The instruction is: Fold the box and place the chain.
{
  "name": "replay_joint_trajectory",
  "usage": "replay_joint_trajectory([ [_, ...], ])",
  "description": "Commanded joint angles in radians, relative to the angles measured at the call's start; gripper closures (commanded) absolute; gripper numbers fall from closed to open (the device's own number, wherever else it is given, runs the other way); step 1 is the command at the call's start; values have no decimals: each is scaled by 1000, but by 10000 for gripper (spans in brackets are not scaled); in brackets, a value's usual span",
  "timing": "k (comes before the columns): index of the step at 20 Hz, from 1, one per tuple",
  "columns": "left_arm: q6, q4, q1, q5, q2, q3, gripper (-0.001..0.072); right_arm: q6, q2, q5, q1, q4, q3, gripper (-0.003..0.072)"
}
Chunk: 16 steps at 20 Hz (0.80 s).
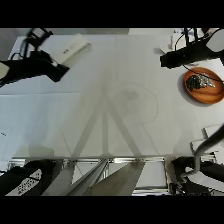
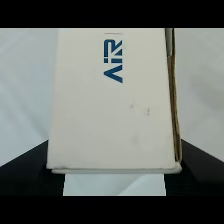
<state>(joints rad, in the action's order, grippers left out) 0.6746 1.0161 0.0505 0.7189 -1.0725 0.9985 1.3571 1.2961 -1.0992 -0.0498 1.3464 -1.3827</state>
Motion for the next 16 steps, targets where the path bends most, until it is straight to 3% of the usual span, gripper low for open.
replay_joint_trajectory([
  [1, 223, 118, -130, -50, 28, -15, 702, 0, -1, 0, 0, 0, -1, 675],
  [6, 348, 121, -260, -111, -95, -81, 702, 0, -1, 0, 0, 0, -1, 675],
  [12, 347, 92, -262, -190, -346, -108, 694, 0, -1, 0, 0, 0, -1, 675],
  [16, 346, 92, -262, -237, -419, -108, 691, 0, -1, 0, 0, 0, -1, 675],
])
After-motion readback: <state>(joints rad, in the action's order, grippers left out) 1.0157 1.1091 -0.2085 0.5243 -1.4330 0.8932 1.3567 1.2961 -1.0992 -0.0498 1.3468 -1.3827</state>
